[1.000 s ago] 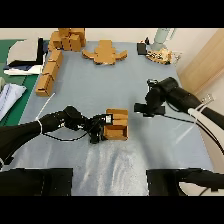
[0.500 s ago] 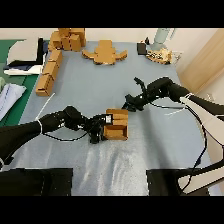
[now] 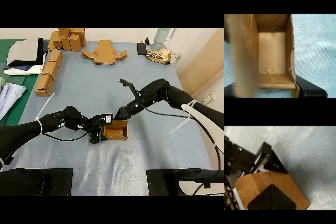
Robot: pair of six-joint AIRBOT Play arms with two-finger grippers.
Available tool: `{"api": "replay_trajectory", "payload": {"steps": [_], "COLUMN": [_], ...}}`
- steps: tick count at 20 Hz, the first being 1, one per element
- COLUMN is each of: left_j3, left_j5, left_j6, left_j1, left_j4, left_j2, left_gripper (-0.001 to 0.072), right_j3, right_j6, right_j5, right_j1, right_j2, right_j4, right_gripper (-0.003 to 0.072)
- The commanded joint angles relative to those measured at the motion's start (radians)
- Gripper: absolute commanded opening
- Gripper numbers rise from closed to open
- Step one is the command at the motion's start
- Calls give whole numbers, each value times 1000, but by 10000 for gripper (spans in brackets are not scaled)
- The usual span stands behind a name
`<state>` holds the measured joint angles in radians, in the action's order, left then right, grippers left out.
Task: Fold the box.
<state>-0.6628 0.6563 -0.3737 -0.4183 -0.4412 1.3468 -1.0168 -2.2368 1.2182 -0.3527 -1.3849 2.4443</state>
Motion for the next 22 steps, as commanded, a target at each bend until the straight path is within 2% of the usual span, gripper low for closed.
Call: {"api": "replay_trajectory", "payload": {"steps": [1, 5, 8, 12, 18, 22], "left_j3": [-1, -1, -1, -1, -1, -1], "left_j5": [0, 0, 0, 0, 1, 0], "left_j6": [0, 0, 0, 0, 0, 0], "left_j1": [0, 0, 0, 0, 0, 0], "left_j4": [0, 0, 0, 0, 0, 0], "left_j2": [0, 0, 0, 0, 0, 0], "left_gripper": [519, 519, 519, 519, 519, 518], "right_j3": [133, 271, 325, 333, 333, 339], "right_j6": [-60, -76, -76, -76, -57, -56], "right_j5": [-87, -228, -282, -312, -443, -466], "right_j1": [-55, -134, -174, -229, -288, -336], "right_j2": [119, 265, 291, 304, 380, 454], "right_j4": [-26, -87, -142, -173, -348, -435], "right_gripper": [4, 4, 4, 4, 5, 4]}}
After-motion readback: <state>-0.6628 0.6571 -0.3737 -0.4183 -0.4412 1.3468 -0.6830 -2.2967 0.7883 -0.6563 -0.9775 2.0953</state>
